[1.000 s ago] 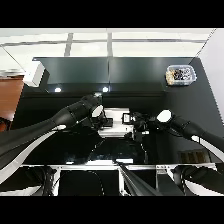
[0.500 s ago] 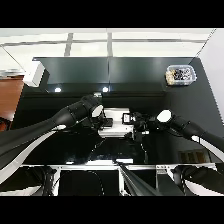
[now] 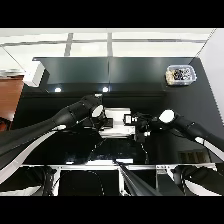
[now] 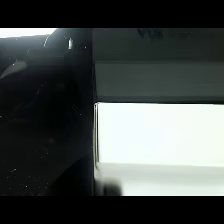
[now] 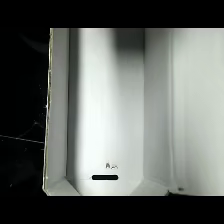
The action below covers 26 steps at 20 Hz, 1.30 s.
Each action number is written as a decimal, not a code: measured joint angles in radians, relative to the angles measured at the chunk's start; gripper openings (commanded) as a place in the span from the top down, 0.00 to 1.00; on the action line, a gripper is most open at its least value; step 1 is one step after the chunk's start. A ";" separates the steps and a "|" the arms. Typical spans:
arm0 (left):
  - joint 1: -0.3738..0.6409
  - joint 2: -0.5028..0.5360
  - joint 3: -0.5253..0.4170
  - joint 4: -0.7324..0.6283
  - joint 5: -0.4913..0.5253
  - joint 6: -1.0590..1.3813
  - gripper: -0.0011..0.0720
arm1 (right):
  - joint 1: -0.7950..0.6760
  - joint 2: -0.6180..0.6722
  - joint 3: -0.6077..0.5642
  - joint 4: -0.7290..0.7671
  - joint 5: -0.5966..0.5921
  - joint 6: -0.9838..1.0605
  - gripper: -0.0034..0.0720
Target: Fold the box and place the chain.
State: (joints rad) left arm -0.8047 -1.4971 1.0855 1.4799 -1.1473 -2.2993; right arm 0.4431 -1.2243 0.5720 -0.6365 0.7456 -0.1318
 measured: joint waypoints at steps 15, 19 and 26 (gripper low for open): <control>0.000 0.000 0.000 0.004 0.002 -0.003 0.95 | -0.072 0.104 0.000 -0.077 0.066 0.052 0.53; 0.000 0.000 0.000 0.004 -0.005 -0.002 0.95 | -0.057 0.096 0.000 -0.077 0.089 0.046 0.70; 0.000 0.000 0.000 0.009 -0.006 0.000 0.95 | 0.009 0.037 0.000 0.048 0.033 0.043 0.70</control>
State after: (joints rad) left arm -0.8047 -1.4967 1.0855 1.4887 -1.1538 -2.2993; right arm 0.4522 -1.1870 0.5720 -0.5884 0.7784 -0.0891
